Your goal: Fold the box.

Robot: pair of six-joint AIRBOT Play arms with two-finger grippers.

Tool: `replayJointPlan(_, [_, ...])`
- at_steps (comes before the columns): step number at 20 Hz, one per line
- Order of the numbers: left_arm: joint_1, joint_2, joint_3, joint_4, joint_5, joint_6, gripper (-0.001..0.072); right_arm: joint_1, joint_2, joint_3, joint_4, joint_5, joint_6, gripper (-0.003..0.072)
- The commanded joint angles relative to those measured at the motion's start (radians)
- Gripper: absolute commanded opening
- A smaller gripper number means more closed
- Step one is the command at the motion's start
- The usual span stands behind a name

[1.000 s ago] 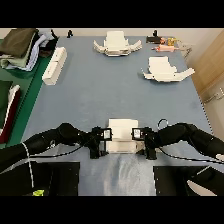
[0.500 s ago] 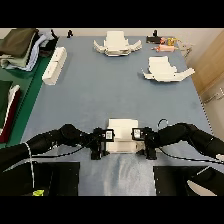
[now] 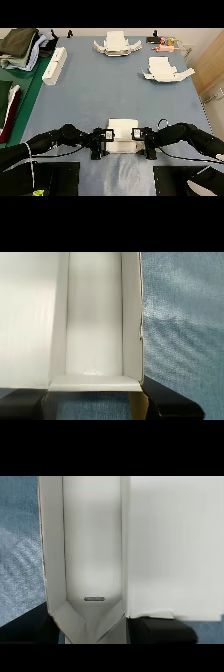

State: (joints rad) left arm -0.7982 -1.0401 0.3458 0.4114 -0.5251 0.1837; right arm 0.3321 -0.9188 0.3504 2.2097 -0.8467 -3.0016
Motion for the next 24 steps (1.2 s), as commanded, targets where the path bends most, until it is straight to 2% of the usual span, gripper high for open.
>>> replayJointPlan(1, [0.000, -0.001, 0.000, 0.000, 0.001, 0.000, 0.0472, 0.000, 0.000, 0.000, 0.000, 0.000, 0.000, 0.0509])
replayJointPlan(16, [0.000, -0.001, 0.000, 0.000, 0.001, 0.000, 0.0472, 0.000, 0.000, 0.000, 0.001, 0.000, 0.001, 0.0510])
replayJointPlan(19, [0.000, -0.001, 0.000, 0.000, 0.001, 0.000, 0.0472, 0.000, 0.000, 0.002, 0.001, 0.001, 0.000, 0.0534])
replayJointPlan(21, [0.000, -0.001, 0.000, 0.000, 0.001, 0.000, 0.0472, 0.000, 0.006, 0.002, 0.000, 0.002, 0.000, 0.0720])
replayJointPlan(24, [0.000, -0.001, 0.000, 0.000, 0.001, 0.000, 0.0472, 0.000, 0.019, 0.002, -0.034, -0.004, 0.000, 0.0720])
